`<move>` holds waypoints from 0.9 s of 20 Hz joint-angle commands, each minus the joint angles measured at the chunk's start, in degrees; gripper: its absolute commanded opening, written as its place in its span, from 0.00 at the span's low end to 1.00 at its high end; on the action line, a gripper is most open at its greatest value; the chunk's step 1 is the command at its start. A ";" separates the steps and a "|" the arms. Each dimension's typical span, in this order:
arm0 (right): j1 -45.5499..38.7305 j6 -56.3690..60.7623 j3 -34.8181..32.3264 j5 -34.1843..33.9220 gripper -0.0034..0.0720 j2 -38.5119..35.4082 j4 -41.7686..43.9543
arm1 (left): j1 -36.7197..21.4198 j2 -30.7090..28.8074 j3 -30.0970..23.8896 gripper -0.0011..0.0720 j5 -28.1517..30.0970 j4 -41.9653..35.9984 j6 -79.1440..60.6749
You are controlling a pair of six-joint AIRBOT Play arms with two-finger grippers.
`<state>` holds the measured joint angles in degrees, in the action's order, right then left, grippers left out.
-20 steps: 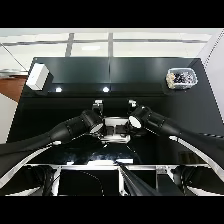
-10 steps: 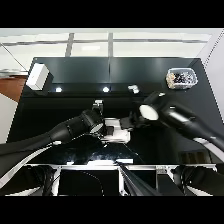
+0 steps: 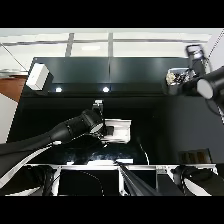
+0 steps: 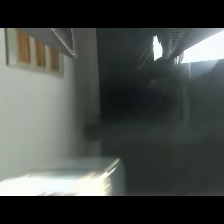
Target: Fold the box and place the chain.
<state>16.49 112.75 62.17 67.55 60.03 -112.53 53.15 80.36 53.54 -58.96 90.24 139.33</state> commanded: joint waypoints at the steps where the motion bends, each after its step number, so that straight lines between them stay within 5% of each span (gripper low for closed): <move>1: -15.15 -4.17 2.19 -14.58 1.00 6.97 3.87 | 0.00 -0.02 0.00 0.05 0.44 -0.48 0.00; 5: -23.85 -8.92 15.65 -16.74 0.98 25.35 15.96 | 0.00 -0.02 0.00 0.05 0.39 -0.50 0.00; 6: -24.65 -10.84 19.93 -15.34 0.83 30.42 17.86 | -0.04 -0.02 0.00 0.05 0.42 -0.48 0.00; 9: -25.42 -12.50 30.25 -10.60 0.83 41.88 18.21 | -0.11 -0.02 0.00 0.05 0.37 -0.48 0.00; 11: -25.38 -13.38 34.23 -8.90 0.75 46.56 18.56 | -0.11 -0.02 0.00 0.05 0.35 -0.50 0.00; 16: -25.31 -13.42 35.34 -9.46 0.75 50.14 20.44 | -0.09 -0.02 0.00 0.05 0.37 -0.50 0.00; 18: -25.31 -13.40 35.34 -9.27 0.49 50.66 20.46 | -0.09 -0.02 0.00 0.05 0.20 -0.52 0.00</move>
<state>-8.71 99.74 96.64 57.82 108.79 -92.92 53.10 80.36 53.54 -58.65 89.73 139.37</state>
